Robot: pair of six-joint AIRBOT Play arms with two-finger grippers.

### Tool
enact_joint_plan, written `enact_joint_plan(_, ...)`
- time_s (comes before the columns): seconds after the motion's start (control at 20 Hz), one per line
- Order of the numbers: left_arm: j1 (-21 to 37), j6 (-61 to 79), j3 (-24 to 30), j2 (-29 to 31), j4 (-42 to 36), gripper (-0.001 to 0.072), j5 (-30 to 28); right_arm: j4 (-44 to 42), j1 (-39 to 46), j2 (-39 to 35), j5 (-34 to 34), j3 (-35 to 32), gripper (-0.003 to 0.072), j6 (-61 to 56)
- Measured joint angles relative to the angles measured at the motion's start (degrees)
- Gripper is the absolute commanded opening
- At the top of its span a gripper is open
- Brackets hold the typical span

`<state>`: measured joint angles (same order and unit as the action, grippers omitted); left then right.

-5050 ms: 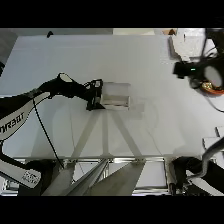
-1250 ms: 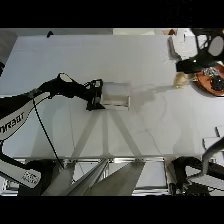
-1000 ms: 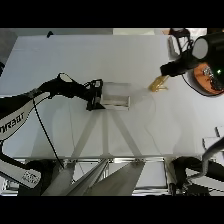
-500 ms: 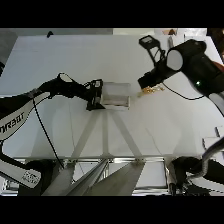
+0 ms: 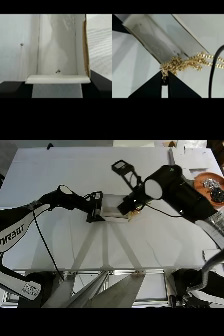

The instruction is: Fold the box and place the chain.

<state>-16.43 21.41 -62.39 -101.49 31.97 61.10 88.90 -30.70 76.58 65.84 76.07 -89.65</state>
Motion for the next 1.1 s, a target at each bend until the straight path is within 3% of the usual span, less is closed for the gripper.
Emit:
enact_joint_plan(0.35,0.00,-0.02,0.00,0.00,-0.02,0.0335,0.00,-0.22,-2.82,4.79,-8.15,0.00,0.0012,-1.95)
enact_joint_plan(1.0,0.00,-0.02,0.00,0.00,-0.02,0.0335,0.00,3.98,-3.08,14.62,-9.60,0.00,0.0020,-11.56)
enact_joint_plan(1.1,0.00,-0.02,0.00,0.00,-0.02,0.0335,-0.02,4.13,-3.10,15.08,-9.64,0.00,0.0128,-12.13)
